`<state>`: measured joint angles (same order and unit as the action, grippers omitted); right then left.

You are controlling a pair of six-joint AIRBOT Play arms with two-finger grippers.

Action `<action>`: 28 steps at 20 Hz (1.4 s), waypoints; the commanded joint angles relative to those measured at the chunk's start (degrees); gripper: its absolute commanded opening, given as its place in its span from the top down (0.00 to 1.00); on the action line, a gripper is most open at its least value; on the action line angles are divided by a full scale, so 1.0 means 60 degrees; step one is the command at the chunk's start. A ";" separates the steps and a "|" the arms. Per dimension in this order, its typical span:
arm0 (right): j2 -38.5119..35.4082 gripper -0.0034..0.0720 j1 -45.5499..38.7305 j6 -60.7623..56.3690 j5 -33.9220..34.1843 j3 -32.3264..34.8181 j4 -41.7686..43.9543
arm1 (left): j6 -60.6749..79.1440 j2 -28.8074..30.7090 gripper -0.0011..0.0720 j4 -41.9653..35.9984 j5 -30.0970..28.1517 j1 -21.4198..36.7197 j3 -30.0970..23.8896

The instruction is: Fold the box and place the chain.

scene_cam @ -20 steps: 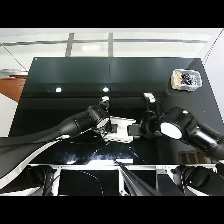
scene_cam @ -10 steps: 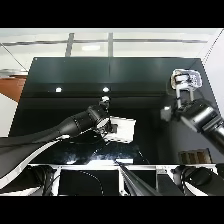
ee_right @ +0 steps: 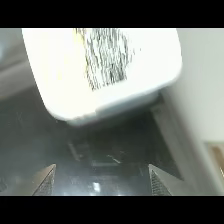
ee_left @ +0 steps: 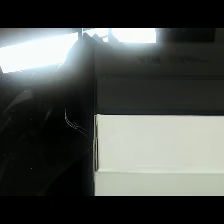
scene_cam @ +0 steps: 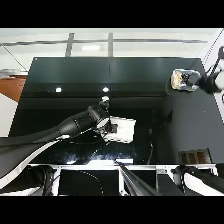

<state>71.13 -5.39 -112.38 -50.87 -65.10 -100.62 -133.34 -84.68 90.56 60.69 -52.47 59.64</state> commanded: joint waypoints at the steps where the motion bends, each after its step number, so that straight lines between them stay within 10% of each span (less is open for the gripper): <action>1: 0.2342 0.09 -0.0663 0.1013 -0.0280 -0.2568 0.1606 | 0.0000 0.0000 0.95 0.0000 0.0004 0.0004 0.0004; 7: 0.5621 0.24 -0.0703 0.0109 -0.1501 -0.5479 0.2871 | 0.0000 0.0000 0.95 0.0004 -0.0026 0.0004 0.0004; 20: 0.6568 0.25 -0.0845 -0.0765 -0.1162 -0.5592 0.3424 | 0.0000 0.0000 0.95 -0.0029 -0.0018 0.0004 0.0004; 24: 0.6477 0.88 -0.0882 -0.0277 -0.1308 -0.5690 0.3585 | 0.0000 0.0000 0.95 -0.0033 -0.0018 0.0004 0.0004; 28: 0.6069 0.92 -0.1064 0.0463 -0.1963 -0.5934 0.3526 | -0.0004 0.0000 0.95 -0.0040 -0.0018 0.0004 0.0004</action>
